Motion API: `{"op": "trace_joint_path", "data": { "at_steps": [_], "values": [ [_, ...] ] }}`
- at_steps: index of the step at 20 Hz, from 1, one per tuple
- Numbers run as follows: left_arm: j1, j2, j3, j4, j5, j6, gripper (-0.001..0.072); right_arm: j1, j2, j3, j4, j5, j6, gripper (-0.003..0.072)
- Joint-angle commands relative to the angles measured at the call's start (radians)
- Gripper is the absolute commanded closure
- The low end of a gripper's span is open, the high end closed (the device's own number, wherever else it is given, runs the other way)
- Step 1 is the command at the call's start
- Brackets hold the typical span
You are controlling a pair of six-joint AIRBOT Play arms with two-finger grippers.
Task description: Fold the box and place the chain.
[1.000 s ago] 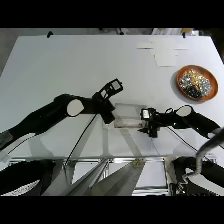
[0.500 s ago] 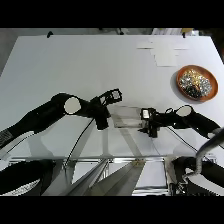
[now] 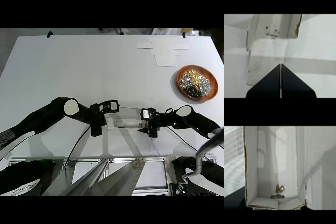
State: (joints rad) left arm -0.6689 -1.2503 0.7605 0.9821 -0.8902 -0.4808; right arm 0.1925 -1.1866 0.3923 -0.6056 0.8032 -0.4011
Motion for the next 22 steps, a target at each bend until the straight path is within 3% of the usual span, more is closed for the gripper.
{"op": "trace_joint_path", "data": {
  "at_steps": [1, 2, 4, 5, 10, 22],
  "values": [
    [0.044, 0.000, -0.023, -0.002, -0.016, 0.103, 0.0692, 0.000, 0.000, 0.000, 0.000, 0.000, 0.000, 0.0287],
    [0.055, 0.000, -0.023, -0.003, -0.004, 0.145, 0.0634, 0.000, 0.000, 0.000, 0.000, 0.000, 0.000, 0.0287],
    [0.065, 0.000, -0.023, -0.007, 0.035, 0.247, 0.0441, 0.000, 0.000, 0.000, 0.000, 0.001, 0.000, 0.0287],
    [0.065, 0.000, -0.023, -0.019, 0.057, 0.301, 0.0389, 0.000, 0.000, 0.000, 0.000, 0.001, 0.000, 0.0287],
    [0.063, 0.000, -0.023, -0.116, 0.113, 0.513, 0.0389, 0.000, 0.000, 0.000, 0.000, 0.000, 0.000, 0.0287],
    [0.005, -0.099, -0.023, -0.137, 0.214, 0.595, 0.0367, 0.000, 0.000, 0.000, 0.000, 0.000, 0.000, 0.0287]
  ]
}}
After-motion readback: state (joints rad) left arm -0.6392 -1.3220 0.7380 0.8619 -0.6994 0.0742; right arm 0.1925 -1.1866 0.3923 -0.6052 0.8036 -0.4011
